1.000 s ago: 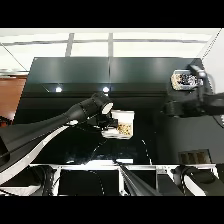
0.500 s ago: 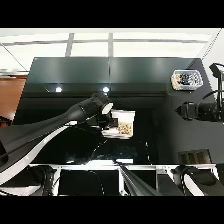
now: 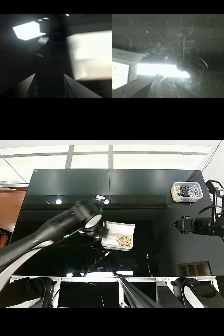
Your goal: Fold the box and place the chain.
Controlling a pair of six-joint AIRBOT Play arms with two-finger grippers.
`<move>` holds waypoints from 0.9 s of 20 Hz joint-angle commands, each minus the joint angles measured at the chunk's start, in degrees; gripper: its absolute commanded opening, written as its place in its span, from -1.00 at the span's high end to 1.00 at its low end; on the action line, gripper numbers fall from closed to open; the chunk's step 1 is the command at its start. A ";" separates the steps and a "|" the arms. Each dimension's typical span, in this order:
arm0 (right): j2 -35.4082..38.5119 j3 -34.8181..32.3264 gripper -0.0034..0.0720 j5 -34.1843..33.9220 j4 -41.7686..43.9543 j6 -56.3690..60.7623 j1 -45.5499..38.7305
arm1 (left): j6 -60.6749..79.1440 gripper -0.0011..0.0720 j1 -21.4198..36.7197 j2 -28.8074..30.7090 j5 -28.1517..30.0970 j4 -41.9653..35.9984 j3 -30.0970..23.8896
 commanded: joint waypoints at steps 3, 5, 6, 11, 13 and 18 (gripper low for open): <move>-0.02 -1.46 0.05 -1.99 0.35 0.59 -0.02 | 29.38 -0.19 17.27 19.91 6.49 -7.41 -20.09; -0.02 -1.46 0.05 -4.28 0.33 3.21 -0.04 | 59.01 -0.20 28.74 22.01 8.90 -29.22 -26.43; -0.04 -1.46 0.05 -5.42 0.37 4.09 -0.04 | 73.35 -0.23 33.05 21.88 9.01 -37.64 -28.92; -0.11 -1.46 0.05 -6.45 0.42 5.27 -0.04 | 118.51 -1.00 37.51 17.90 21.20 -50.77 -33.75; -0.11 -1.46 0.05 -6.43 0.42 5.27 -0.04 | 125.33 -0.99 36.02 12.02 24.83 -49.68 -31.50; -0.11 -1.46 0.05 -6.51 0.39 5.51 -0.02 | 135.43 -0.99 32.52 -0.28 24.37 -56.37 -24.79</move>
